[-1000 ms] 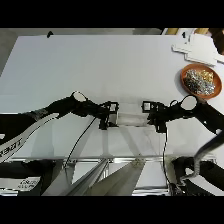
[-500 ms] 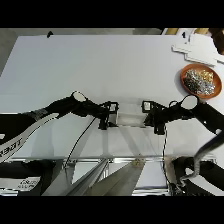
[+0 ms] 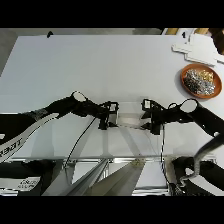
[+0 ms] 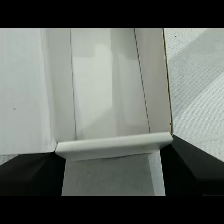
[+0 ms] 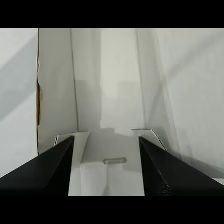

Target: Fold the box and place the chain.

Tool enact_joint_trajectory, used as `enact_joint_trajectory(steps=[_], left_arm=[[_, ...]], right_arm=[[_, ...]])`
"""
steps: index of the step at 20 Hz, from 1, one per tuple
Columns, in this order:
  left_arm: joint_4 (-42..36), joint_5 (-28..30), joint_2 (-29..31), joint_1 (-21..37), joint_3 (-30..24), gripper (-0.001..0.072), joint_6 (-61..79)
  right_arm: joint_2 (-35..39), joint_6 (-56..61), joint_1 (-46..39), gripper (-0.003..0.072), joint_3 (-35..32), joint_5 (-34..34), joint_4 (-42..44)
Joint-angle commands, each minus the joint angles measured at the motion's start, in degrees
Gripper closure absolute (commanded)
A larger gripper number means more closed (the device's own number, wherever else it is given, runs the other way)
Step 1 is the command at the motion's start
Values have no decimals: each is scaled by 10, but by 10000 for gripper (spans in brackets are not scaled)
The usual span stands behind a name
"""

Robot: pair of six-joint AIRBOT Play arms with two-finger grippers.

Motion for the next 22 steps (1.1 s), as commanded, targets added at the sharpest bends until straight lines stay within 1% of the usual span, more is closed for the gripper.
enact_joint_trajectory(steps=[1,3,4,5,7,9,10,11,12,13,14,15,18,19,21,22], left_arm=[[0,0,0,0,0,503,0],[0,0,0,0,0,503,0],[0,0,0,0,0,503,0],[0,0,0,0,0,503,0],[0,0,0,0,0,503,0],[0,0,0,0,0,503,0],[0,0,0,0,0,503,0],[0,0,0,0,0,503,0],[0,0,0,0,0,503,0],[0,0,0,0,0,503,0],[0,0,0,0,0,503,0],[0,0,0,0,0,503,0],[0,0,0,0,0,503,0],[0,0,0,0,0,503,0],[0,0,0,0,0,503,0],[0,0,0,0,0,503,0]], right_arm=[[0,5,0,207,-3,0,5],[5,54,0,225,-3,1,-13],[15,87,0,249,-3,3,-39],[28,112,0,256,-3,7,-68],[63,177,0,311,-3,19,-132],[109,244,0,411,-3,36,-190],[132,271,0,454,-3,42,-205],[156,294,0,530,-3,47,-211],[183,315,0,643,-3,52,-214],[204,338,0,671,-3,52,-214],[220,358,0,671,-3,45,-214],[227,390,0,671,-3,24,-216],[224,601,-1,671,-3,-75,-240],[222,648,-9,671,-3,-91,-250],[222,685,-56,671,-3,-79,-292],[222,703,-92,671,-3,-73,-292]])
